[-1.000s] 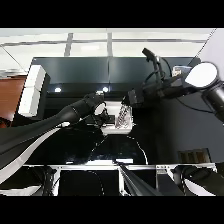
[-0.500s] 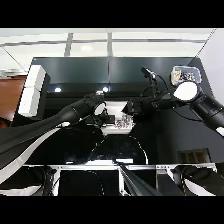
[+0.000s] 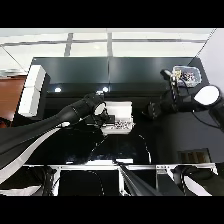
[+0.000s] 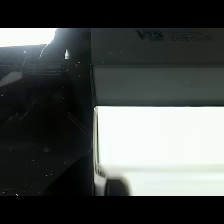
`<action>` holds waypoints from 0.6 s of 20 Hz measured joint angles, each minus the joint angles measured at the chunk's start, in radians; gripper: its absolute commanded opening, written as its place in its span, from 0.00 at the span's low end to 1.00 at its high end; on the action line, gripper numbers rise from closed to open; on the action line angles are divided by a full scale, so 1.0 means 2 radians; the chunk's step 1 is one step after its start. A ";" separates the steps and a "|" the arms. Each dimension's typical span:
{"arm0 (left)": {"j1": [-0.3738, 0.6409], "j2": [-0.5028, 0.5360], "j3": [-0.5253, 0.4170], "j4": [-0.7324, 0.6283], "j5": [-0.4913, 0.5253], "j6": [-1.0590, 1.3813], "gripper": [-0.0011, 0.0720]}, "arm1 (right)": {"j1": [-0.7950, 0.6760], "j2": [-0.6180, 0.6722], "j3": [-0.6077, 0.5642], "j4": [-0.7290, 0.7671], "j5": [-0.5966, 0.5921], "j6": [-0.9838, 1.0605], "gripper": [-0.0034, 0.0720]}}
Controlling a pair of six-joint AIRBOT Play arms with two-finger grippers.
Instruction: Fold the box and place the chain.
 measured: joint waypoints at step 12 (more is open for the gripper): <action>0.000 0.000 0.000 0.001 0.000 0.000 0.06 | 0.047 -0.087 -0.119 0.131 -0.142 -0.595 0.98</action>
